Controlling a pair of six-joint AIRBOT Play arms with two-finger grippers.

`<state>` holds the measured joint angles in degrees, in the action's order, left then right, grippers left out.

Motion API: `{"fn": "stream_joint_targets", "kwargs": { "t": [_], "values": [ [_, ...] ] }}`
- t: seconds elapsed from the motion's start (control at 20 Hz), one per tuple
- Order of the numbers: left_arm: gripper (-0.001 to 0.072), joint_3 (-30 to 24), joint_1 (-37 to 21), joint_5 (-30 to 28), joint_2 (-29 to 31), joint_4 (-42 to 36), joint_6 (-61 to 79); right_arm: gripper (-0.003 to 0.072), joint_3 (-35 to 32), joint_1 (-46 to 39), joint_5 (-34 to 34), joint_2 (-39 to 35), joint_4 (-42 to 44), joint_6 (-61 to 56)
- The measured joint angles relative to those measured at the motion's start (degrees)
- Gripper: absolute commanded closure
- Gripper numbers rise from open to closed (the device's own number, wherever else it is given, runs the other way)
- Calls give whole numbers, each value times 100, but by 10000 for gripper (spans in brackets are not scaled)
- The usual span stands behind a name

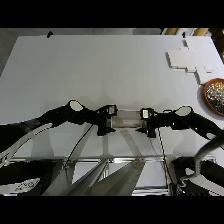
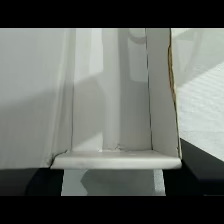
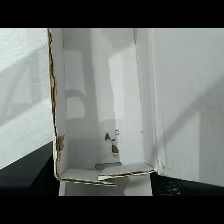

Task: Fold the box and place the chain.

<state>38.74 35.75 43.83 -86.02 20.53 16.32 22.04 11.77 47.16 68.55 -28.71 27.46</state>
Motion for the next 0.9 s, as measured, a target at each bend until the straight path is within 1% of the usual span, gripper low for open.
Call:
{"fn": "stream_joint_targets", "kwargs": {
  "t": [0.05, 0.1, 0.9],
  "values": [
    [494, 0, 2, 4, -4, -2, 2, 285, 0, 0, 0, 0, 2, 0],
    [504, 0, 2, 11, -9, -4, 4, 285, 0, 0, 2, 0, 2, 0],
    [504, 0, 4, 105, -22, -2, 20, 285, -2, 0, 7, 0, 4, 2]
  ]
}}
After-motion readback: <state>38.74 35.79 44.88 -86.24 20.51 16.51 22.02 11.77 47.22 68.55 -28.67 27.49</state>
